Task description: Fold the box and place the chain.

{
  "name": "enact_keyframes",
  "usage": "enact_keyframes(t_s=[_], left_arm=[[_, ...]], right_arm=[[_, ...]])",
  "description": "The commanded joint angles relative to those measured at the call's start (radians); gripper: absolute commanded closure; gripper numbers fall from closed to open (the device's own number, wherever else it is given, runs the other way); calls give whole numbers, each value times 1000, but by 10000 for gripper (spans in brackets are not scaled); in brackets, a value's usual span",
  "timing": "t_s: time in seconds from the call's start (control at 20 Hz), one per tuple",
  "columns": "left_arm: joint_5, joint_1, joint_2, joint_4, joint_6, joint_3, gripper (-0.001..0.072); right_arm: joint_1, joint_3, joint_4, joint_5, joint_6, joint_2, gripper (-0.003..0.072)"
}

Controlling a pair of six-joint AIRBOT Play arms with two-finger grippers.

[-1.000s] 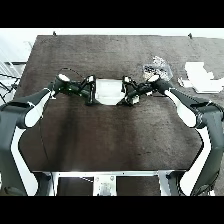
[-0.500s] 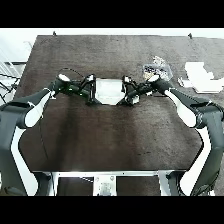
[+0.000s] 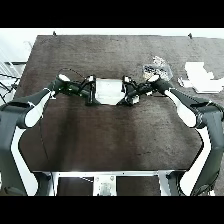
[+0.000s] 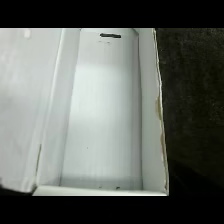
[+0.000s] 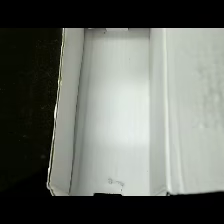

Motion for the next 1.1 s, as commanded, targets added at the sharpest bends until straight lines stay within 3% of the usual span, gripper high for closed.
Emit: enact_keyframes(t_s=[0.0,1.05], left_arm=[[-16,0,0,3,-3,0,-9],[7,-15,0,29,-13,0,1]], right_arm=[[0,0,0,1,0,0,166],[0,0,0,1,0,0,166]])
